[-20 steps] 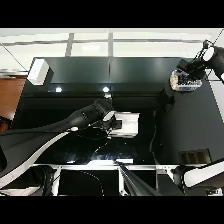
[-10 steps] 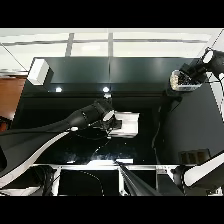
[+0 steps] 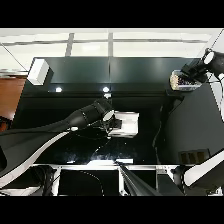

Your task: Fold the box and place the chain.

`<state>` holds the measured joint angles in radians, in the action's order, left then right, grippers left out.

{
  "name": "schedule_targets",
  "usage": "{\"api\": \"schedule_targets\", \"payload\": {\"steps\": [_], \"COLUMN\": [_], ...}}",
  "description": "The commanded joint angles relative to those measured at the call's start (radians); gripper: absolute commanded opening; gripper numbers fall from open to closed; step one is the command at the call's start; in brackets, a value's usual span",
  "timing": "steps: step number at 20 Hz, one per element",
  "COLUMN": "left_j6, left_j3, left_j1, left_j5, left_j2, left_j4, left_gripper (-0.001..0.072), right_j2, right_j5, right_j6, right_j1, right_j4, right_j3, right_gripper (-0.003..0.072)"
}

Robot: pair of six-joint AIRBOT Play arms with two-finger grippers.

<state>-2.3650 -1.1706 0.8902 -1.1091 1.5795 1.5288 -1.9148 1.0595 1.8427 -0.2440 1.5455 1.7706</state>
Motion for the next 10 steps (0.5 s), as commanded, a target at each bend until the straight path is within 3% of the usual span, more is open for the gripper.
{"api": "schedule_targets", "payload": {"steps": [1, 10], "left_j6": [0.000, 0.000], "left_j3": [0.000, 0.000], "left_j1": [0.000, 0.000], "left_j5": [0.001, 0.001], "left_j2": [0.000, 0.000], "left_j4": [0.000, 0.000], "left_gripper": [0.0025, 0.0025], "right_j2": [0.071, 0.491], "right_j5": [0.090, 0.181], "right_j6": [-0.194, -0.427], "right_j1": [-0.011, -0.031], "right_j4": [-0.031, -0.274], "right_j3": [0.035, 0.035], "right_gripper": [0.0045, 0.0044]}}
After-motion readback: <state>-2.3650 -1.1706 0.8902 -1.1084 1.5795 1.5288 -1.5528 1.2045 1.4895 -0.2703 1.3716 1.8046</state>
